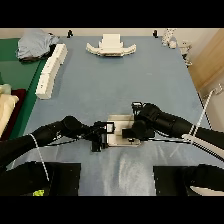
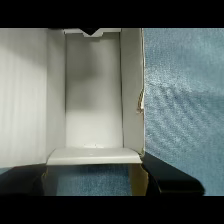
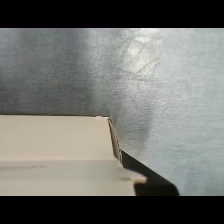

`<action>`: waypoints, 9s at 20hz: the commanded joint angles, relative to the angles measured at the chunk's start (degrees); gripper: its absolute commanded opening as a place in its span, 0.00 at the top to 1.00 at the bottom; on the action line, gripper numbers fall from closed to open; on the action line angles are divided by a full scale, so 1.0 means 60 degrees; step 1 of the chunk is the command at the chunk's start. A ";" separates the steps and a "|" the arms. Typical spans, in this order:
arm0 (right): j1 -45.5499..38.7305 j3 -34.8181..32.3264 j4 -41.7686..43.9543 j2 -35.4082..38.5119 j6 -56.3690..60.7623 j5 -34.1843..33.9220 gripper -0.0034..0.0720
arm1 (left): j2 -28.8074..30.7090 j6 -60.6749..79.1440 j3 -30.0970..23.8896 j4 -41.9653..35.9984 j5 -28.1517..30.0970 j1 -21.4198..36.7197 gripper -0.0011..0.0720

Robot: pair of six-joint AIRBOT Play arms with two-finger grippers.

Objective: Fold the box.

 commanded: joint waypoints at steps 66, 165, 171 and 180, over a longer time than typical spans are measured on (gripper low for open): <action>-0.3592 -0.1858 0.7828 0.2171 -1.5660 0.2692 0.95 | 0.0007 0.0004 0.0000 0.0004 0.0004 0.0004 0.33; 0.0688 -0.2943 0.3439 0.3781 -1.7730 0.5643 0.24 | 0.0007 0.0004 0.0000 0.0004 0.0004 0.0004 0.33; 0.0656 -0.2943 0.3650 0.4473 -1.6629 0.5712 0.20 | 0.0007 0.0004 0.0000 0.0004 0.0004 0.0004 0.33; 0.0765 -0.5253 0.5464 0.5104 -1.2968 0.9355 0.95 | 0.0007 0.0004 0.0000 0.0004 0.0004 0.0004 0.33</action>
